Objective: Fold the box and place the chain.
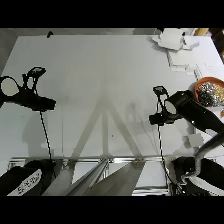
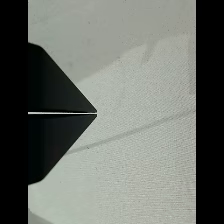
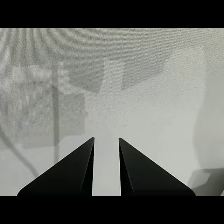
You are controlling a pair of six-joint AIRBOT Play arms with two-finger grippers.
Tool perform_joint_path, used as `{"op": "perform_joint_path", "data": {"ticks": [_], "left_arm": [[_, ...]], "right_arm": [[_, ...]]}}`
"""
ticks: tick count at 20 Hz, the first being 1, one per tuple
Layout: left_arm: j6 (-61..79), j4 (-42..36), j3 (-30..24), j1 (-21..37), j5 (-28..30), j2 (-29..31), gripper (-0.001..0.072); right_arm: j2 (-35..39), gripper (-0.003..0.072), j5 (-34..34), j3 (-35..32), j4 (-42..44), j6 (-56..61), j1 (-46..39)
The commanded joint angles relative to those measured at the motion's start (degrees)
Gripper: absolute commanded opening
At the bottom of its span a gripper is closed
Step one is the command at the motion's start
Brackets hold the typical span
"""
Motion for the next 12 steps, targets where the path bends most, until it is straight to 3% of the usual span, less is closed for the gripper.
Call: {"op": "perform_joint_path", "data": {"ticks": [1,4,7,10,11,12], "left_arm": [[0.00,0.00,-0.02,0.07,0.00,0.04,0.0008],[0.00,0.00,-0.02,0.07,0.00,0.04,0.0008],[0.00,0.00,-0.02,0.07,0.00,0.04,0.0008],[0.00,0.00,-0.02,0.07,0.00,0.04,0.0008],[0.00,0.00,-0.02,0.07,0.00,0.04,0.0008],[0.00,0.00,-0.02,0.07,0.00,0.04,0.0008]], "right_arm": [[-0.04,0.0162,0.00,0.00,0.00,0.02,-0.02],[-0.04,0.0162,-0.70,0.00,-0.15,0.02,-0.02],[-0.04,0.0162,-5.66,0.07,-0.24,-1.55,-0.02],[0.09,0.0155,2.99,0.07,-11.37,-6.10,-1.51],[0.20,0.0043,7.80,0.07,-18.16,-6.49,-3.32],[0.44,0.0018,11.45,0.07,-23.96,-7.80,-5.75]]}}
